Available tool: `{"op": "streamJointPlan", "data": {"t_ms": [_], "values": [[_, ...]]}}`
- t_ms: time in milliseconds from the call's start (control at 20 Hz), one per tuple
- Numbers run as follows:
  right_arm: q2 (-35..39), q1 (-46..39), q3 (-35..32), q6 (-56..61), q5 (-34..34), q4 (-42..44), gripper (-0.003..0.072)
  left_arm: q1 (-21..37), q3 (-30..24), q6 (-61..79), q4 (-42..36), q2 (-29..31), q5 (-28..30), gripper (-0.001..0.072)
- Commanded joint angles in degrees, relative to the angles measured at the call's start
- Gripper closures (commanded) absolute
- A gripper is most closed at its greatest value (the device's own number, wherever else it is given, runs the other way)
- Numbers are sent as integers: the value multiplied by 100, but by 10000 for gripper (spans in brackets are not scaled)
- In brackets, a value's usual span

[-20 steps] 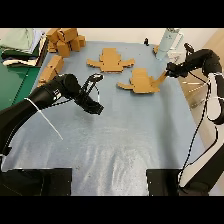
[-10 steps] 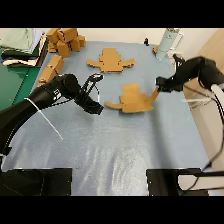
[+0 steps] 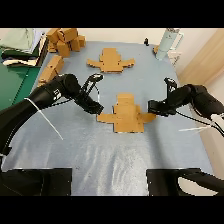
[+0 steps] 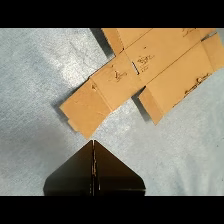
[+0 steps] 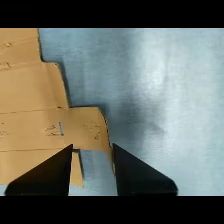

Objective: Fold the box.

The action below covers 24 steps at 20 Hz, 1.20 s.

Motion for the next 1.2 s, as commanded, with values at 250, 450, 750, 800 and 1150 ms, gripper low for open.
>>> {"op": "streamJointPlan", "data": {"t_ms": [250,450,750,800,1150], "values": [[-166,-378,-92,-645,-107,59,312,-4,7,2,0,-2,7,696],[-758,-400,92,-1665,-221,935,390,-2,7,2,0,-2,223,695],[-1432,-400,586,-2201,-682,1202,424,-20,7,2,-28,-2,262,695],[-1460,-396,590,-2277,-704,1296,519,-28,7,2,-94,-2,260,695],[-1303,101,413,-3226,168,2743,683,-13,225,-59,-269,-2,-221,117]]}}
